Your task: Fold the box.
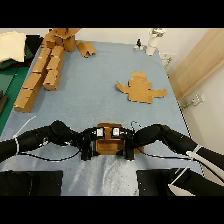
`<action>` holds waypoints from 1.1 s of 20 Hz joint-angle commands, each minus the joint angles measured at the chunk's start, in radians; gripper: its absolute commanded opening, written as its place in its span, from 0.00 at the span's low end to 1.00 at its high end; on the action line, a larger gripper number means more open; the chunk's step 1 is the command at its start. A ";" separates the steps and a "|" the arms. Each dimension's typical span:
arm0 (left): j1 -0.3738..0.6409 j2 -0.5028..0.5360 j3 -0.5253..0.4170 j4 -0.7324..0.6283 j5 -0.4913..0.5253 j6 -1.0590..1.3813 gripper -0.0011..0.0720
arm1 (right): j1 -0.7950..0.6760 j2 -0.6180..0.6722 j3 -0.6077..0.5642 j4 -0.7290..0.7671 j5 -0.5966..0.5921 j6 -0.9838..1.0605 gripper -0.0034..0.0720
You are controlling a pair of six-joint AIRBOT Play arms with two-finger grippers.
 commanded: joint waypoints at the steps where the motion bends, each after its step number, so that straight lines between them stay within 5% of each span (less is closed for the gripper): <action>1: 0.000 0.000 0.000 0.000 0.000 0.000 0.73 | 0.001 0.000 0.001 0.000 0.000 0.000 0.72; 9: 0.000 0.000 0.001 0.000 0.000 0.000 0.73 | 0.001 0.000 0.001 0.007 0.002 0.000 0.75; 10: 0.000 0.000 0.000 0.000 0.000 0.000 0.73 | 0.001 0.000 0.002 0.008 0.018 0.000 0.96; 13: 0.000 0.000 0.000 0.000 0.000 0.000 0.73 | 0.000 0.016 0.003 0.003 0.019 0.002 0.99; 22: 0.000 0.000 0.000 0.000 0.000 0.000 0.73 | -0.002 0.198 0.003 -0.397 -0.027 0.377 0.99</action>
